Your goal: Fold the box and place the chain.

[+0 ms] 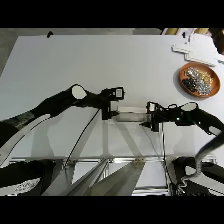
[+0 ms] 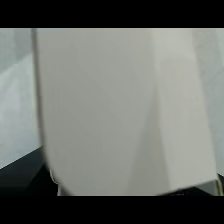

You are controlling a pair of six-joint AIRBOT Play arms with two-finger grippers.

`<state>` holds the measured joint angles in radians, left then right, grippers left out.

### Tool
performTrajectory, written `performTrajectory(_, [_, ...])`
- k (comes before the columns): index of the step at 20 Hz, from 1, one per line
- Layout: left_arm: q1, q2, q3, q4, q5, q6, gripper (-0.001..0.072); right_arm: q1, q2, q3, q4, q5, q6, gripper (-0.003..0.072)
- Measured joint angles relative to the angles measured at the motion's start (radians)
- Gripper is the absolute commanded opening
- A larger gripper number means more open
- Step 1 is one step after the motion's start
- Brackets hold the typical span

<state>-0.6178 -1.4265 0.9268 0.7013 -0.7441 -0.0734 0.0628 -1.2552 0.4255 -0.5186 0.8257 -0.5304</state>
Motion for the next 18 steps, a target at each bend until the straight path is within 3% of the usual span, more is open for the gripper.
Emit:
performTrajectory(1, [0.005,0.026,0.000,0.059,-0.039,-0.059,0.0161,0.000,0.000,0.000,0.000,0.000,0.000,0.0427])
performTrajectory(2, [0.007,0.051,0.000,0.114,-0.082,-0.114,0.0007,0.000,0.000,0.000,0.000,0.000,0.000,0.0427])
performTrajectory(5, [-0.017,0.114,0.000,0.215,-0.199,-0.220,0.0004,0.000,0.000,0.000,0.000,0.001,-0.001,0.0427])
performTrajectory(8, [-0.102,0.149,0.000,0.259,-0.234,-0.279,0.0005,0.000,0.000,0.000,0.000,0.001,-0.001,0.0427])
performTrajectory(10, [-0.167,0.157,0.001,0.259,-0.159,-0.294,0.0004,0.000,0.000,0.000,0.000,0.001,-0.002,0.0427])
performTrajectory(14, [-0.238,0.124,0.027,0.216,0.109,-0.302,0.0003,0.000,0.000,0.000,0.000,0.002,-0.002,0.0427])
performTrajectory(18, [-0.241,0.002,0.114,0.196,0.215,-0.311,0.0003,0.000,0.000,0.000,0.000,0.002,-0.002,0.0427])
